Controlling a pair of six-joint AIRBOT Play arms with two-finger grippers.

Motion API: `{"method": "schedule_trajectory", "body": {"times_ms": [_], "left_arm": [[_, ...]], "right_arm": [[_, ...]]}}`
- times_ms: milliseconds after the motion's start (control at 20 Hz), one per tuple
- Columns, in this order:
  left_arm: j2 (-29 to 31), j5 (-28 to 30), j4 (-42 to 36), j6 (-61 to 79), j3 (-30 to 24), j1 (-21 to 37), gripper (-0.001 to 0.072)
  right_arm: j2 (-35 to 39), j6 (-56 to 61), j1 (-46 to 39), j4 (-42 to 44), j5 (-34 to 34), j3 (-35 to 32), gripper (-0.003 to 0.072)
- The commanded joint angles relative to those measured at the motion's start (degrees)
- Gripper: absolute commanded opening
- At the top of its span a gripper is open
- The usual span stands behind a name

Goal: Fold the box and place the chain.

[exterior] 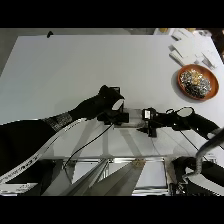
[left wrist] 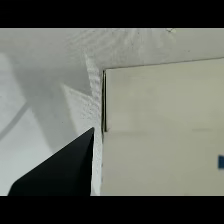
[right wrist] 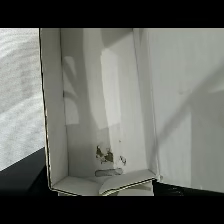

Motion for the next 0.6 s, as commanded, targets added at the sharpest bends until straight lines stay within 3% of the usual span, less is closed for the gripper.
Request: {"method": "schedule_trajectory", "body": {"times_ms": [0, 50, 100, 150, 300, 450, 550], "left_arm": [[-1.36, 0.13, 0.37, -2.27, 0.35, -0.61, 0.0247], [-1.44, 0.11, 0.28, -2.45, 0.33, -0.68, 0.0243], [-1.55, 0.09, 0.26, -2.45, 0.33, -0.74, 0.0145], [-1.64, 0.11, 0.17, -2.45, 0.33, -0.74, 0.0094], [-2.1, 0.07, -0.09, -2.45, 0.28, -1.07, 0.0003], [-2.27, 0.28, 0.22, -2.43, 0.2, -1.53, 0.0019], [-2.27, 0.15, 0.17, -2.4, 0.2, -1.53, 0.0108]], "right_arm": [[0.04, 0.0, 0.0, 0.0, 0.04, 0.07, 0.0337], [0.04, 0.0, 0.0, 0.02, 0.02, 0.07, 0.0337], [0.04, 0.0, 0.0, 0.0, 0.02, 0.07, 0.0337], [0.04, 0.0, 0.0, 0.02, 0.02, 0.07, 0.0337], [0.04, 0.0, 0.0, 0.02, 0.02, 0.07, 0.0337], [0.04, 0.0, 0.0, 0.02, 0.02, 0.07, 0.0337], [0.04, 0.0, 0.0, 0.02, 0.04, 0.07, 0.0337]]}}
